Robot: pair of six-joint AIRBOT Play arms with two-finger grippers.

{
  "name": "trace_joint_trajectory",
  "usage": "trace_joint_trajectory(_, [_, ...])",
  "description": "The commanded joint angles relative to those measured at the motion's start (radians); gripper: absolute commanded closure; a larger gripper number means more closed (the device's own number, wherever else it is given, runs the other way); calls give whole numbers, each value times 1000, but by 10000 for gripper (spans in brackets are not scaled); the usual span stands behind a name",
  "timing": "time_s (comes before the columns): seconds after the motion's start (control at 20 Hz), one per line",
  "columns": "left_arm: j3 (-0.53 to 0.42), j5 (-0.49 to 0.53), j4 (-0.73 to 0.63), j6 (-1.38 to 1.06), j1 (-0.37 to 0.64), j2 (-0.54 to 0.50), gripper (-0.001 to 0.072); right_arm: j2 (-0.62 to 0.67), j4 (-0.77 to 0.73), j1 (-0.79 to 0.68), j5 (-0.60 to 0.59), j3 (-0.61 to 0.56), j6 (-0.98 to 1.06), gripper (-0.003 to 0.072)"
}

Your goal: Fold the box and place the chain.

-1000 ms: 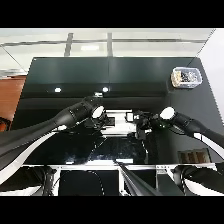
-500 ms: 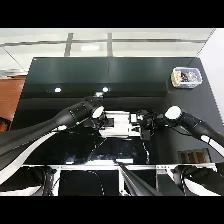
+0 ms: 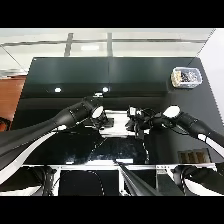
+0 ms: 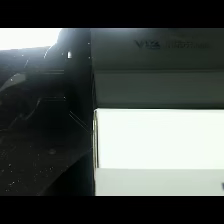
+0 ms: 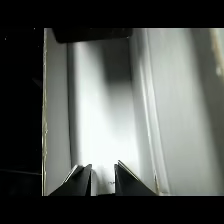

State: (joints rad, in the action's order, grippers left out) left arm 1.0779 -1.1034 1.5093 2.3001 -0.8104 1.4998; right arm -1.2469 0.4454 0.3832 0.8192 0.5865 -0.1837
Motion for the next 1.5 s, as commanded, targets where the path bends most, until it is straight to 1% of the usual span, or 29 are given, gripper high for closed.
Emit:
trace_joint_trajectory(0.0, [1,3,-3,0,0,0,679,-21,-51,12,-19,0,12,519])
trace_joint_trajectory(0.15, [1,3,-3,0,0,0,679,-32,-51,12,-18,0,40,527])
trace_joint_trajectory(0.2, [1,2,-3,0,0,0,679,-32,-48,12,-14,0,45,658])
trace_joint_trajectory(0.25, [1,2,-3,0,0,0,679,-32,-49,12,-16,0,46,574])
trace_joint_trajectory(0.3, [1,2,-3,0,0,0,679,-32,-50,12,-17,0,46,376])
trace_joint_trajectory(0.35, [1,1,-3,0,0,0,679,-32,-46,12,-16,0,60,392])
trace_joint_trajectory(0.4, [1,1,-3,0,0,0,679,-32,-38,11,-19,0,80,468])
trace_joint_trajectory(0.45, [1,2,-3,0,0,0,679,-32,-35,11,-19,0,95,385])
trace_joint_trajectory(0.5, [1,2,-3,0,0,0,679,-32,-33,11,-18,0,113,282])
trace_joint_trajectory(0.55, [1,2,-3,0,0,0,679,-31,-25,9,-9,0,157,282])
trace_joint_trajectory(0.65, [1,-4,-3,0,0,0,678,-1,10,-16,48,2,290,285])
trace_joint_trajectory(0.7, [1,-5,-3,0,0,0,679,29,53,-42,95,7,385,456])
trace_joint_trajectory(0.75, [1,-5,-3,0,0,0,679,67,129,-85,176,26,497,662])
trace_joint_trajectory(0.85, [1,-5,-3,0,0,0,679,136,278,-201,324,77,796,669])
trace_joint_trajectory(0.9, [1,-5,-3,0,0,0,679,164,335,-270,378,94,940,669])
trace_joint_trajectory(0.95, [1,-5,-3,0,0,0,678,188,380,-356,406,95,1078,669])
trace_joint_trajectory(1.0, [1,-5,-3,0,0,0,679,193,416,-435,415,92,1192,669])
trace_joint_trajectory(1.05, [1,-5,-3,0,0,0,679,192,422,-517,387,70,1285,669])
trace_joint_trajectory(1.15, [1,-4,-2,0,0,0,679,189,388,-627,276,-10,1431,669])
trace_joint_trajectory(1.2, [1,-4,-2,0,0,0,679,177,377,-652,252,-45,1472,669])
trace_joint_trajectory(1.3, [1,-4,-3,0,0,0,679,125,328,-639,257,-102,1471,669])
trace_joint_trajectory(1.45, [1,-4,-2,0,0,0,679,10,197,-501,254,-126,1368,669])
